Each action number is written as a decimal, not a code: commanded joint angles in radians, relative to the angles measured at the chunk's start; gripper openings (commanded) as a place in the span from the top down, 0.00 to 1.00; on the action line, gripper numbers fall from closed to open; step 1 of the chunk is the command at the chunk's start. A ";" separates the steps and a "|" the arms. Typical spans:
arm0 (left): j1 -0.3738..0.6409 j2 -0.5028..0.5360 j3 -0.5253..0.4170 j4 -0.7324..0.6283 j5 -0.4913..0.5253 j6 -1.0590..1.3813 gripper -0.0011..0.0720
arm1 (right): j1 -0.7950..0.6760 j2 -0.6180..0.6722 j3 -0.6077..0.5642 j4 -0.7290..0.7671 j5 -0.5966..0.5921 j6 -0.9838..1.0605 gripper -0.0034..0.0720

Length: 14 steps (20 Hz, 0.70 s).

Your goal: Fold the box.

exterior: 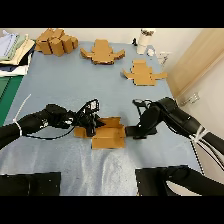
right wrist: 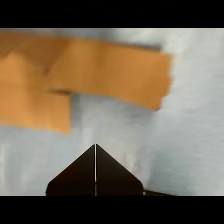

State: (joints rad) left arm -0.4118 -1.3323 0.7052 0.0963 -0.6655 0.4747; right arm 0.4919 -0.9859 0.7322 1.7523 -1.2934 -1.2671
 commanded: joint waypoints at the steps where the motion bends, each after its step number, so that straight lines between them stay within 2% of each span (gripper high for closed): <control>1: 0.000 0.000 0.000 0.000 0.001 0.000 0.97 | 0.109 0.097 -0.049 0.095 0.041 -0.225 0.95; 6: 0.000 0.000 0.000 0.000 0.000 0.000 0.97 | 0.356 0.248 -0.212 0.003 0.380 -0.538 0.94; 7: 0.000 0.000 0.000 0.000 0.000 0.000 0.97 | 0.402 0.249 -0.239 -0.010 0.415 -0.613 0.73; 8: 0.000 0.000 0.000 0.000 0.000 0.000 0.97 | 0.439 0.242 -0.261 -0.025 0.448 -0.675 0.33; 9: 0.000 0.000 0.000 0.000 0.001 0.000 0.97 | 0.468 0.227 -0.278 -0.057 0.478 -0.731 0.21; 14: 0.000 0.000 0.000 0.000 0.001 0.000 0.97 | 0.495 0.123 -0.285 -0.287 0.608 -0.714 0.21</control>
State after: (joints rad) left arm -0.4118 -1.3323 0.7052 0.0963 -0.6651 0.4744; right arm 0.9581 -0.8207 0.4614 1.5959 -0.7902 -1.9484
